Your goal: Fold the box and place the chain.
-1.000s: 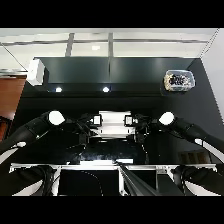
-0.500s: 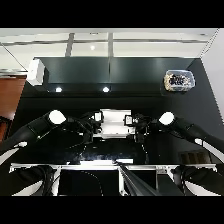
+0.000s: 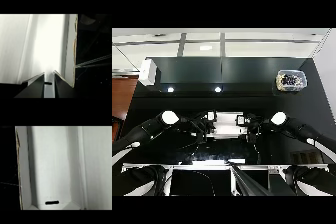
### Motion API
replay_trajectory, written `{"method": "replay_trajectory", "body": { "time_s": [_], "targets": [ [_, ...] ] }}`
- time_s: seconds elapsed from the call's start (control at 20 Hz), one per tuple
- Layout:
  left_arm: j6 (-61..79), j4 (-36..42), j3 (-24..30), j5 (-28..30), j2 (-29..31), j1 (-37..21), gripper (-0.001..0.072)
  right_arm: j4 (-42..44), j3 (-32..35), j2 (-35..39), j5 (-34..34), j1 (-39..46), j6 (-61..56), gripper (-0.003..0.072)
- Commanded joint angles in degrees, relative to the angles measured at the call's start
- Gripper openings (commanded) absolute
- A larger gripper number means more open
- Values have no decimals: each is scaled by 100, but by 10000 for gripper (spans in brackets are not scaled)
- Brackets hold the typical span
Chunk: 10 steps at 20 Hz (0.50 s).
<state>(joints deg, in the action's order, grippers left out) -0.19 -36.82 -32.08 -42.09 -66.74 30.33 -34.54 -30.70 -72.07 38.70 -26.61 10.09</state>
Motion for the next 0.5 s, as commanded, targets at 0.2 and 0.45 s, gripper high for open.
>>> {"method": "replay_trajectory", "body": {
  "time_s": [0.2, 0.45],
  "targets": [
    [31, 153, 2, 24, -9, 7, 162, 2, 0, 0, 0, -7, 2, 183],
    [46, 153, 2, 140, -9, 7, 345, 2, 2, 0, -2, -7, 2, 183]
  ]
}}
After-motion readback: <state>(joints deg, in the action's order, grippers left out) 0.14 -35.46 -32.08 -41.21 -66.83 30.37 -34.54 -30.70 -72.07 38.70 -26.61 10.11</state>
